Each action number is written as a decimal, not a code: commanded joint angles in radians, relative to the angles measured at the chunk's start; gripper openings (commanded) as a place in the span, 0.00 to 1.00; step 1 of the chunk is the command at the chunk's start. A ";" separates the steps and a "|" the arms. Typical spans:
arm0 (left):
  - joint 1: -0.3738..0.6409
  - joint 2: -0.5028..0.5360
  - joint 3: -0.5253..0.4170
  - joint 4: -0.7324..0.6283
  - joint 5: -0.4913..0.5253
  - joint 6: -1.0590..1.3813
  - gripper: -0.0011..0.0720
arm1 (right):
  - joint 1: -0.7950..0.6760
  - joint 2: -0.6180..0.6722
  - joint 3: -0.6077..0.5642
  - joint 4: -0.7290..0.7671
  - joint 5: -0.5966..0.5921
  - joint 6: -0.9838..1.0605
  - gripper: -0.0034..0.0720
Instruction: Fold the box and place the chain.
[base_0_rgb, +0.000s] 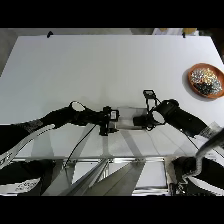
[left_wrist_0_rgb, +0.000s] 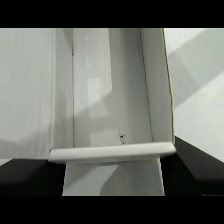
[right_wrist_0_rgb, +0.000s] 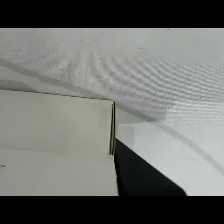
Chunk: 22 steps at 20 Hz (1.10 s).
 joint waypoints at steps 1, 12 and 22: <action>0.000 0.001 0.000 -0.001 0.000 -0.002 0.04 | 0.000 0.020 0.001 -0.002 -0.013 -0.122 0.32; 0.000 0.001 0.000 -0.001 0.000 -0.002 0.04 | -0.006 0.493 0.001 -0.003 0.198 -0.352 0.68; 0.000 0.001 0.000 -0.001 0.000 -0.002 0.04 | -0.712 0.495 0.005 0.084 -0.057 -0.593 0.71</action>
